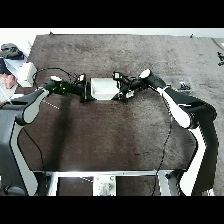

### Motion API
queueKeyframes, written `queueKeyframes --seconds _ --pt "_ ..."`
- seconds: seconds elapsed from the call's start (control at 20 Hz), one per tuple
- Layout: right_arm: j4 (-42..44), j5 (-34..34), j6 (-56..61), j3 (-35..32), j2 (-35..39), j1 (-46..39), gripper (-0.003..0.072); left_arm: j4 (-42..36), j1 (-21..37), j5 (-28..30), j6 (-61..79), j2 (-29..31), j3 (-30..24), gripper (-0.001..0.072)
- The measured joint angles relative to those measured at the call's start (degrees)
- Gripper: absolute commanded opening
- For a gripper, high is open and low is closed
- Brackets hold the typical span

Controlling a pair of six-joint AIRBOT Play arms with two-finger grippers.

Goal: Fold the box and place the chain.

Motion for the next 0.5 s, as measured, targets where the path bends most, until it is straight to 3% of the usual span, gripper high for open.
queueKeyframes --seconds 0.05,0.4,0.45,0.5 --pt "0.0 0.0 0.0 0.0 0.0 0.0 0.0275 0.0 0.0 -0.5 0.3 0.0 0.0 0.072" --pt "0.0 0.0 0.0 0.0 0.0 0.0 0.0274 -1.8 0.0 -1.9 0.6 0.0 0.0 0.072" --pt "0.0 0.0 0.0 0.0 0.0 0.0 0.0274 -2.1 0.0 -2.0 0.6 0.0 0.0 0.0702" --pt "0.0 0.0 0.0 0.0 0.0 0.0 0.0274 -2.3 0.0 -2.1 0.6 0.0 0.0 0.0604"
